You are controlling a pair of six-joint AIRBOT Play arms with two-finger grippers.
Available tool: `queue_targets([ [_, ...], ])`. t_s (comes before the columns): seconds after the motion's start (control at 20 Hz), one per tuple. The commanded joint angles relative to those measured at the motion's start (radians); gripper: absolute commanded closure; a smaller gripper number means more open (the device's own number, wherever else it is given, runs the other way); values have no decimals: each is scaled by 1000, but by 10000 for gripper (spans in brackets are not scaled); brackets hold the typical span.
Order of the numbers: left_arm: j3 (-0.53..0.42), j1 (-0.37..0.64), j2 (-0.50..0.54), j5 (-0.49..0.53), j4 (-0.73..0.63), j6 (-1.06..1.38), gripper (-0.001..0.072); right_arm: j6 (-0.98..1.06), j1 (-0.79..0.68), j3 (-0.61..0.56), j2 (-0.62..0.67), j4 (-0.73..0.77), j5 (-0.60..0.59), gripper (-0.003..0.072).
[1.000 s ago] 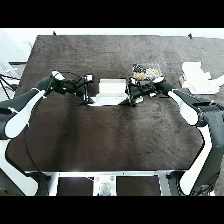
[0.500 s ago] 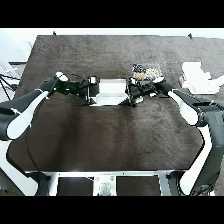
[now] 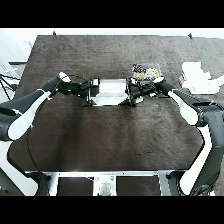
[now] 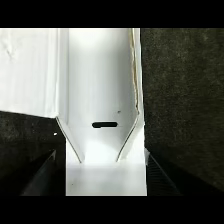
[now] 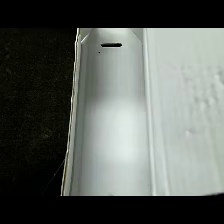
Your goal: Fold the box and place the chain.
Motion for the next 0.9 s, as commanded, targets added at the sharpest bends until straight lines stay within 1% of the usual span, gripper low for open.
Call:
queue_targets([
  [0.0, 0, -1, 0, 7, -7, -2, 94, 0, 0, 0, -1, 0, 0, 207],
  [0.05, 0, -1, 0, 6, -7, -2, 192, 0, 0, 0, -1, 0, 0, 207],
  [0.25, 0, -1, 0, 5, -10, 6, 195, 0, 0, 0, -1, 0, 0, 207],
  [0.3, 0, -1, 0, 5, -11, 6, 219, 0, 0, 0, -1, 0, 0, 207],
  [0.35, 0, -1, 0, 6, -11, 8, 292, 0, 0, 0, -1, 0, 0, 207],
  [0.7, 0, -19, 0, 9, -19, 41, 294, 0, 0, 0, -1, 0, 0, 206],
  [0.85, 0, -23, 0, 44, -17, 40, 295, 0, 0, 0, -1, 0, 0, 207],
])
